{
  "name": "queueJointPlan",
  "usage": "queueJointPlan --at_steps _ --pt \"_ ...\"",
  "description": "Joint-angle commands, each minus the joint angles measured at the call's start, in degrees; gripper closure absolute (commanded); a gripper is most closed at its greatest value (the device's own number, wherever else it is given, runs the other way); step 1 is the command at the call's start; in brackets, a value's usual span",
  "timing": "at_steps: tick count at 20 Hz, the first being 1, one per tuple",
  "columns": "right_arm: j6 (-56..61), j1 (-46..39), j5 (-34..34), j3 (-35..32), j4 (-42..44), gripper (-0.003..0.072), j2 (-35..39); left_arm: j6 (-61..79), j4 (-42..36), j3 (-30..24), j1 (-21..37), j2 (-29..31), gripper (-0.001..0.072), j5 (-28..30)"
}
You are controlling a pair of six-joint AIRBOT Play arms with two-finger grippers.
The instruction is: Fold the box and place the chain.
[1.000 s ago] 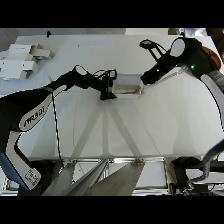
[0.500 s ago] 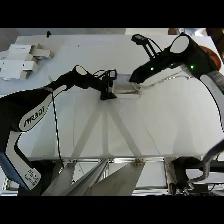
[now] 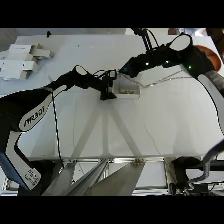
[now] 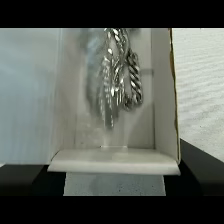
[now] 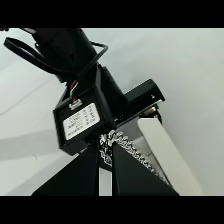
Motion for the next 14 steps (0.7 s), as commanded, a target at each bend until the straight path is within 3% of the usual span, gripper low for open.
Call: queueJointPlan --at_steps 1,8,14 --pt "0.2 0.1 -1.3 0.0 -1.2 0.0668 -2.1 0.0 0.0 0.0 0.0 0.0 0.0429 0.0" --pt "6.6 0.7 -0.6 0.0 -13.0 0.0668 -4.5 0.0 0.0 0.0 0.0 0.0 0.0429 0.0" --pt "7.8 2.2 0.3 0.0 -15.7 0.0666 -6.8 0.0 0.0 0.0 0.0 0.0 0.0429 0.0"
